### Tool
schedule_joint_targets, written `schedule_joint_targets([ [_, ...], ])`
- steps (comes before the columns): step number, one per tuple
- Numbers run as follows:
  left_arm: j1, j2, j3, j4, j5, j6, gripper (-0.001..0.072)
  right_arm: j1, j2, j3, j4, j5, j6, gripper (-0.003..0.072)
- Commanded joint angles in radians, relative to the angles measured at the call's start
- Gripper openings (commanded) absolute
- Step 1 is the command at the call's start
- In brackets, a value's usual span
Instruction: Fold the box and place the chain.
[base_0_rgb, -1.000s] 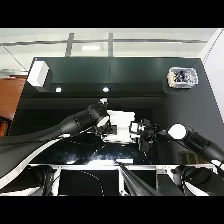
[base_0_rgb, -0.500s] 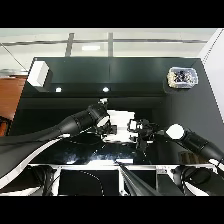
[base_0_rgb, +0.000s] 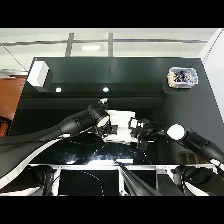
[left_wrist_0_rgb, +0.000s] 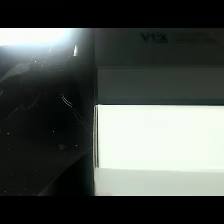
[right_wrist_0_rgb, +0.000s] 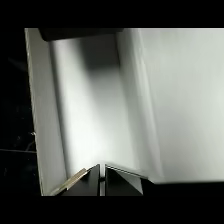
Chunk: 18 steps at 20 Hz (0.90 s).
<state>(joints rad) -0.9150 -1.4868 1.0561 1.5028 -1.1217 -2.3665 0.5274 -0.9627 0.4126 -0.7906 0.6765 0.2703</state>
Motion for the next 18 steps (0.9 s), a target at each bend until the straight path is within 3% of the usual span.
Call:
schedule_joint_targets([
  [1,0.000,0.000,0.001,0.003,-0.005,0.003,0.0031,-0.092,0.070,0.032,-0.198,0.175,0.387,0.0043],
  [5,0.000,0.000,0.001,-0.001,-0.006,0.003,0.0031,-0.355,0.148,0.044,-0.239,0.399,0.710,0.0042],
  [10,0.000,0.000,0.001,-0.001,-0.008,0.003,0.0031,-0.651,0.146,0.039,-0.238,0.414,1.080,0.0041],
  [13,0.000,0.000,0.001,-0.001,-0.009,0.003,0.0031,-0.689,0.097,-0.003,-0.201,0.452,1.113,0.0040],
  [18,0.000,-0.003,0.001,0.000,-0.008,0.003,0.0031,-0.619,-0.052,-0.056,-0.088,0.484,1.064,0.0040],
])
